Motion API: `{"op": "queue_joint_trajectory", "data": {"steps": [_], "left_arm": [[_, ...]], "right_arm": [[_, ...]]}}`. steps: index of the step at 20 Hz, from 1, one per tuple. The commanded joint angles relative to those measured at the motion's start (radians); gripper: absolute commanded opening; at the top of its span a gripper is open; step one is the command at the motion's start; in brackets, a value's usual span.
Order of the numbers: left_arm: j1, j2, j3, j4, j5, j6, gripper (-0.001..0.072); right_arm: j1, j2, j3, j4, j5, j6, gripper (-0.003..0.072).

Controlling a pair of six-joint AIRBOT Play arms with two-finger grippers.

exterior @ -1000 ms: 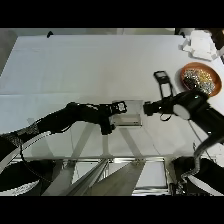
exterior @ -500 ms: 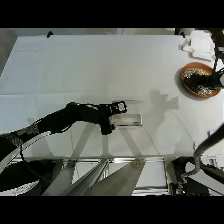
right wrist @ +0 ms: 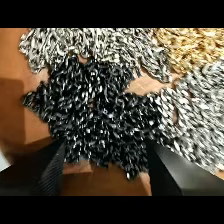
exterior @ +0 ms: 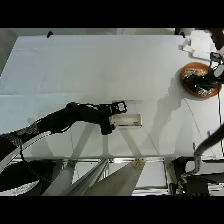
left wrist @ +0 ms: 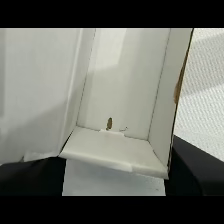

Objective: Fold the box and place the chain.

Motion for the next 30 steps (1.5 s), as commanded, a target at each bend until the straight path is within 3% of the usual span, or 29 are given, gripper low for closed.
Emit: {"op": "queue_joint_trajectory", "data": {"steps": [1, 2, 3, 4, 5, 6, 11, 16, 21, 30], "left_arm": [[0.0, 0.001, 0.001, 0.0, 0.0, 0.0, 0.0397], [0.0, 0.001, 0.001, 0.0, 0.001, 0.0, 0.0397], [0.0, 0.001, 0.001, 0.0, 0.0, 0.0, 0.0397], [0.0, 0.001, 0.001, 0.0, 0.0, 0.0, 0.0397], [0.0, 0.001, 0.001, 0.0, 0.0, 0.0, 0.0397], [0.0, 0.001, 0.001, 0.0, 0.0, 0.0, 0.0397], [0.0, 0.001, 0.001, 0.0, 0.001, 0.0, 0.0397], [0.0, 0.001, 0.001, 0.0, 0.0, 0.0, 0.0397], [0.0, 0.001, 0.001, 0.0, 0.0, 0.0, 0.0397], [0.0, 0.001, 0.001, 0.0, 0.0, 0.0, 0.0397]], "right_arm": [[-0.003, -0.053, 0.012, 0.025, -0.014, 0.007, 0.0394], [-0.003, -0.056, 0.012, 0.039, -0.015, 0.006, 0.037], [-0.003, -0.056, 0.012, 0.048, -0.015, 0.001, 0.0298], [-0.003, -0.054, 0.012, 0.058, -0.013, -0.002, 0.0216], [-0.003, -0.053, 0.012, 0.061, -0.008, -0.009, 0.0082], [-0.003, -0.05, 0.012, 0.064, -0.002, -0.01, 0.0021], [-0.003, 0.066, 0.012, 0.061, 0.013, -0.035, 0.002], [-0.003, 0.295, 0.012, 0.063, 0.058, -0.092, 0.002], [-0.003, 0.522, 0.012, 0.088, 0.179, -0.121, 0.0019], [-0.003, 0.793, 0.012, 0.461, 0.456, -0.325, 0.002]]}}
